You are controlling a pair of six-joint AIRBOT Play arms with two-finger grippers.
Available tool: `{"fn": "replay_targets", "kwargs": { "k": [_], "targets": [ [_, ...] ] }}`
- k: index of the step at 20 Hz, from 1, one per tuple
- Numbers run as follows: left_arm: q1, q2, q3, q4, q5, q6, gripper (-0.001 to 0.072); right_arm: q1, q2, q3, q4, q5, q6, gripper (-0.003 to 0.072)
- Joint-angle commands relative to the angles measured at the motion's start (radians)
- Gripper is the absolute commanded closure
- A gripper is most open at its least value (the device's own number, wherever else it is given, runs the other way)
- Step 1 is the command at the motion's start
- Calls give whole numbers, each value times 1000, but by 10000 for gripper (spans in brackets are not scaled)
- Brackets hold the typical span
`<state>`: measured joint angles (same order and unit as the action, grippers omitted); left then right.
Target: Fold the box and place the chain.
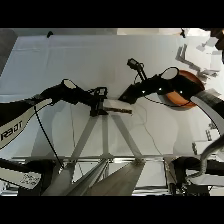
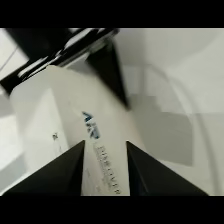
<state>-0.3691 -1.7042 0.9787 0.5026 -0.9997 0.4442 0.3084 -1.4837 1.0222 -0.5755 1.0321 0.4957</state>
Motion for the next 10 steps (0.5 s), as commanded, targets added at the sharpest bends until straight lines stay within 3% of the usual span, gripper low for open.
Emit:
{"fn": "replay_targets", "kwargs": {
  "k": [1,4,10],
  "targets": [
    [0,0,1,0,0,0,276,1,-23,2,0,116,-38,384],
    [0,0,1,0,0,0,276,1,-16,2,0,123,-105,340],
    [0,0,1,0,0,0,276,19,117,-21,-82,39,-235,340]
  ]
}}
